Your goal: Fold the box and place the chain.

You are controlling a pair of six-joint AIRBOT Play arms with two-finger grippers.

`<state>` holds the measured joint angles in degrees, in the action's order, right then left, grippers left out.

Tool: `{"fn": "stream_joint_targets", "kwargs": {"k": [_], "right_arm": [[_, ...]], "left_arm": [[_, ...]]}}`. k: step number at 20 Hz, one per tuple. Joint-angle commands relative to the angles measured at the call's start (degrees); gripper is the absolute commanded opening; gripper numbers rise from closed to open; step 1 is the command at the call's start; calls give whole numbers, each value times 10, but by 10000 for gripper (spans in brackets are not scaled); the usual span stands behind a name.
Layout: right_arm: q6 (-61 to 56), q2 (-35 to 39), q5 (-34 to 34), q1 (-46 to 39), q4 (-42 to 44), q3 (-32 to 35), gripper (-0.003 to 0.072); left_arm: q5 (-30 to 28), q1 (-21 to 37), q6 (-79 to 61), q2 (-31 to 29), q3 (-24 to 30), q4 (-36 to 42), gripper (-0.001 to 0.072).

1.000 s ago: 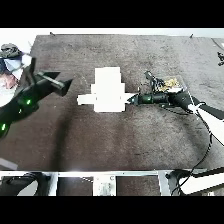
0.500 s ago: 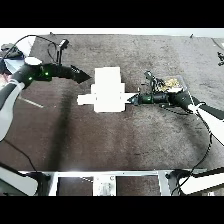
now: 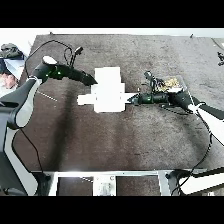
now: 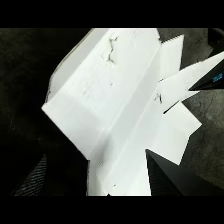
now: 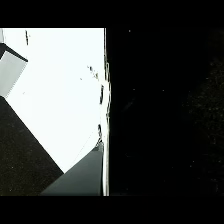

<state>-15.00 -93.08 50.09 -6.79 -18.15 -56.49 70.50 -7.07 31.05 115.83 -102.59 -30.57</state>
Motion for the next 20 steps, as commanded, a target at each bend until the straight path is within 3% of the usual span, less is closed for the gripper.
{"fn": "stream_joint_targets", "kwargs": {"k": [1,3,5,10,13,15,20], "right_arm": [[1,0,0,0,0,-1,-19],[1,0,1,0,0,-1,-19],[1,0,1,0,0,-1,-19],[0,0,2,0,0,-1,-19],[0,0,8,0,0,-1,-19],[0,0,12,0,0,-1,-19],[0,0,13,0,0,-1,-19]], "left_arm": [[0,-4,5,21,-12,-4,655],[16,-4,0,28,-12,11,603],[54,-4,-18,35,-12,45,603],[79,-9,-26,35,-12,41,560],[70,-25,-37,39,-12,35,560],[64,-28,-37,44,-13,31,468],[69,-23,-37,44,-15,17,468]]}}
